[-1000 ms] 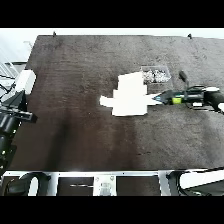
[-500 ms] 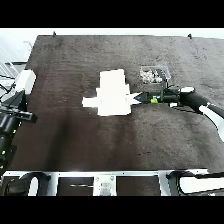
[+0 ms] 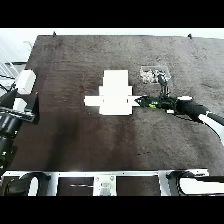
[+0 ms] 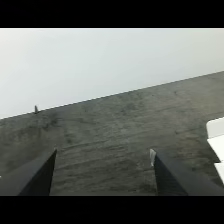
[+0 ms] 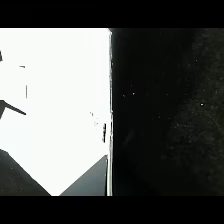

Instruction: Fold the box and place the chain.

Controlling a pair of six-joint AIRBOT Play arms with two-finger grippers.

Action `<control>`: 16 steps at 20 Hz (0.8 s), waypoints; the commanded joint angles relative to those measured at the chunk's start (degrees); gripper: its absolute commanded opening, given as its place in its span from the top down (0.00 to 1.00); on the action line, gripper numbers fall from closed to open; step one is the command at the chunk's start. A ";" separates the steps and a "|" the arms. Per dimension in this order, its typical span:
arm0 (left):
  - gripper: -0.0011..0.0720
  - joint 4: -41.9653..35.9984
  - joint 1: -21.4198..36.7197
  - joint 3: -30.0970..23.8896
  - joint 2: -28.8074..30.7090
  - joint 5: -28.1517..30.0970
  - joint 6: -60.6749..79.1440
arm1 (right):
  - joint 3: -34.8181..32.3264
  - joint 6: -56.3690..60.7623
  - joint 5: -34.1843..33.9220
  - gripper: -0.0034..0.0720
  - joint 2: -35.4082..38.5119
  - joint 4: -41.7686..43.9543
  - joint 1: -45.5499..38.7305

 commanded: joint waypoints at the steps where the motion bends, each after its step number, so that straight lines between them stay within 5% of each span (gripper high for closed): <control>1: 0.08 0.00 -0.02 0.02 -0.28 -5.90 -0.74 | -0.57 -4.72 -1.97 0.95 0.17 1.51 0.24; 3: 0.08 -0.02 -0.02 0.61 -4.37 -8.94 -4.96 | -1.07 -4.35 -2.08 0.95 0.15 3.93 0.28; 7: 0.17 0.33 -0.02 6.97 -22.97 -14.71 -6.47 | -2.71 -8.94 -4.24 0.95 0.11 9.64 2.60; 12: 0.17 6.88 -0.02 24.02 -49.11 -27.04 -11.63 | -3.19 -9.11 -6.32 0.95 0.04 12.61 4.66; 16: 0.17 20.15 -1.49 39.63 -64.13 -34.07 -22.62 | -3.52 -9.11 -6.71 0.94 0.02 12.20 4.72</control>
